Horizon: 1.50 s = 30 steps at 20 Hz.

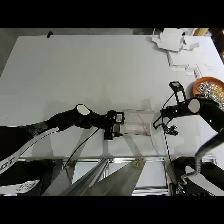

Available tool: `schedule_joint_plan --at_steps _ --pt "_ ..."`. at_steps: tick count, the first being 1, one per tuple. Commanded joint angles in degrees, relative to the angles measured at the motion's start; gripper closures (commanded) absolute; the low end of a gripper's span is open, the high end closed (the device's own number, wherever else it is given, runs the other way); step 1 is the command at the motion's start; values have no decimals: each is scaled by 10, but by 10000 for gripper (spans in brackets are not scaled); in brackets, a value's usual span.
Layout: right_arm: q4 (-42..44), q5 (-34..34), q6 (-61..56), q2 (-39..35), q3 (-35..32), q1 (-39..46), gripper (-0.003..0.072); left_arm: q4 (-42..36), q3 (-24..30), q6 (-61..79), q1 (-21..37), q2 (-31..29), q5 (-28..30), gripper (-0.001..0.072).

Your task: Fold the box and place the chain.

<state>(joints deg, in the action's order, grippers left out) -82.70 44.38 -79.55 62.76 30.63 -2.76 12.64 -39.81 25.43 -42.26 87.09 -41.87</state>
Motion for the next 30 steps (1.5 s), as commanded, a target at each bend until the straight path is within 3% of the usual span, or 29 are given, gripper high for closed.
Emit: schedule_joint_plan --at_steps 1,7,10,11,14,21,23,30 --pt "0 37 30 -22 0 0 666 0 0 0 0 0 0 491" --pt "10 105 51 -199 0 0 666 0 0 0 0 0 0 491" --pt "8 93 50 -241 0 0 664 0 0 0 0 0 0 491" --pt "8 90 50 -235 0 0 645 0 0 0 0 0 0 491" --pt "9 90 44 -192 0 0 493 0 0 0 0 0 0 491" --pt "9 45 43 -67 0 0 481 0 0 0 0 0 0 491" --pt "9 37 43 -49 0 0 375 0 0 0 0 0 0 491" --pt "9 -1 43 -28 0 0 379 0 0 0 0 0 0 491"
